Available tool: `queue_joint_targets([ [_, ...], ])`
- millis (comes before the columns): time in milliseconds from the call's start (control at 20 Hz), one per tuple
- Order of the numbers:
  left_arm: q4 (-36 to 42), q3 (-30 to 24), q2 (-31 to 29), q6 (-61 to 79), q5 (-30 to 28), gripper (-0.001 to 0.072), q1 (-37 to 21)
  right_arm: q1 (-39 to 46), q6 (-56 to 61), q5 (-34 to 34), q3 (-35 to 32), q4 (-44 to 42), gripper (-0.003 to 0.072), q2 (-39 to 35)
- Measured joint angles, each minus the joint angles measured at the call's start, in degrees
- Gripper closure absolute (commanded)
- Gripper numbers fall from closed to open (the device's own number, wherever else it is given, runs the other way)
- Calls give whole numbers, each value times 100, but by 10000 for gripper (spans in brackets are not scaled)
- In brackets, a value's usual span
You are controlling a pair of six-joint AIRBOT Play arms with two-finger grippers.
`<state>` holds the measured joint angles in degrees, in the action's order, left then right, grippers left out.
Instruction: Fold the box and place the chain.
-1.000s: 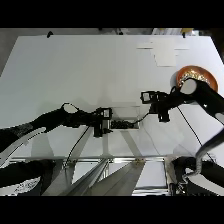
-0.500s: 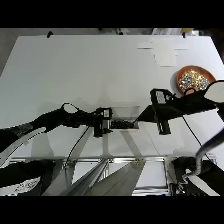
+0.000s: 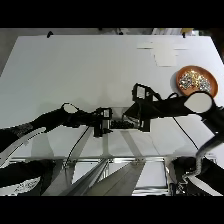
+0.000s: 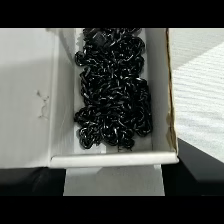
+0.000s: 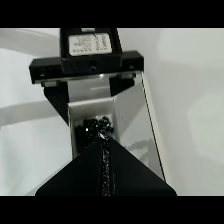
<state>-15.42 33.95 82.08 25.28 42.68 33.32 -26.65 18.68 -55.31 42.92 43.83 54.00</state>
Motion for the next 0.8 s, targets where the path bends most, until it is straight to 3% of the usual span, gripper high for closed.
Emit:
queue_joint_targets([
  [100,0,0,0,0,0,538,0,-24,109,-9,-17,59,512,280],
  [250,0,0,0,0,0,539,0,-42,199,-129,-24,96,486,597],
  [400,0,0,0,0,0,538,0,61,234,-413,216,94,493,634],
  [600,0,0,0,0,0,538,0,745,238,-866,815,212,609,612],
  [650,-2,0,0,0,0,538,0,970,238,-901,894,352,670,612],
  [800,-2,0,0,0,0,538,0,1602,446,-927,1021,1228,668,656],
])
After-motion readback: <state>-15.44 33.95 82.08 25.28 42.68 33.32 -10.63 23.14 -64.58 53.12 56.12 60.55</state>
